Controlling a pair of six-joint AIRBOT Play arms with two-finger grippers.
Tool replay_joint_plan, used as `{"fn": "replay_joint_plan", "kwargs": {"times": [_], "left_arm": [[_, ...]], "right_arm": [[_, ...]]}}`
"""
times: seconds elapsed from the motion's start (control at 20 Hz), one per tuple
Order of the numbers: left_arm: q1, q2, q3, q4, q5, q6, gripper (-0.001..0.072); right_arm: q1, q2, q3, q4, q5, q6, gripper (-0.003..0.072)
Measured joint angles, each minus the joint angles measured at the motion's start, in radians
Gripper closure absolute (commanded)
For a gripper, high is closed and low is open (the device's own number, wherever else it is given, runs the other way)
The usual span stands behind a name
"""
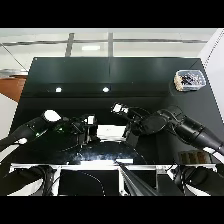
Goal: Fold the box and place the chain.
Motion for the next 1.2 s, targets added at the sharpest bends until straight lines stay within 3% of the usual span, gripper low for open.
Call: {"fn": "replay_joint_plan", "kwargs": {"times": [0.5,0.75,0.8,0.85,1.0,1.2], "left_arm": [[0.0,0.0,0.0,0.0,0.0,0.0,0.036],[0.0,0.0,0.0,0.0,0.0,0.0,0.036],[0.0,0.0,0.0,0.0,0.0,0.0,0.036],[0.0,0.0,0.0,0.0,0.0,0.0,0.036],[-0.003,-0.001,0.0,0.0,0.0,0.0,0.0361],[-0.003,-0.001,0.0,0.002,0.0,0.0,0.036]], "right_arm": [[0.0,-0.029,0.006,0.0,-0.004,0.006,0.0447],[-0.006,0.016,0.039,0.002,-0.052,0.07,0.0449],[-0.012,0.025,0.042,0.002,-0.075,0.097,0.0534],[-0.023,0.032,0.042,0.002,-0.097,0.134,0.0664],[-0.053,0.043,0.007,0.075,-0.11,0.227,0.0666],[-0.067,0.031,-0.077,0.311,0.025,0.28,0.0666]]}}
